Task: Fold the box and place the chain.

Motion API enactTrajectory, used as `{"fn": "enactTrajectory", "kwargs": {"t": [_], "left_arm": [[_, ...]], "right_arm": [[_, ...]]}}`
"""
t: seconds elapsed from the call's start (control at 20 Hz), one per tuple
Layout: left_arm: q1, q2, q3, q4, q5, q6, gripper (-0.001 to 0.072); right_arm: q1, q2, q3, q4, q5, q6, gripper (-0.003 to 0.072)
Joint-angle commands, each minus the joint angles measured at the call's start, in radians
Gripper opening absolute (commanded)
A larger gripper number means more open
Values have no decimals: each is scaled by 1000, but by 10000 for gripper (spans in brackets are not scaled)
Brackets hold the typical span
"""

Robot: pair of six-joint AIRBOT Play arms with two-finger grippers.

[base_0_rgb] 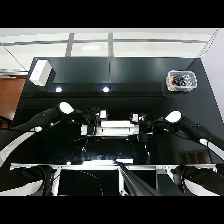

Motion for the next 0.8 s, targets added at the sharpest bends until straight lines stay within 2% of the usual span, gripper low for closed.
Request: {"fn": "enactTrajectory", "kwargs": {"t": [0.0, 0.75], "left_arm": [[0, -1, 0, 0, 0, 0, 29], [0, -1, 0, 0, 0, 0, 29]], "right_arm": [[15, -1, 0, -16, -6, 0, 670], [49, -6, 1, -51, -50, 37, 670]]}}
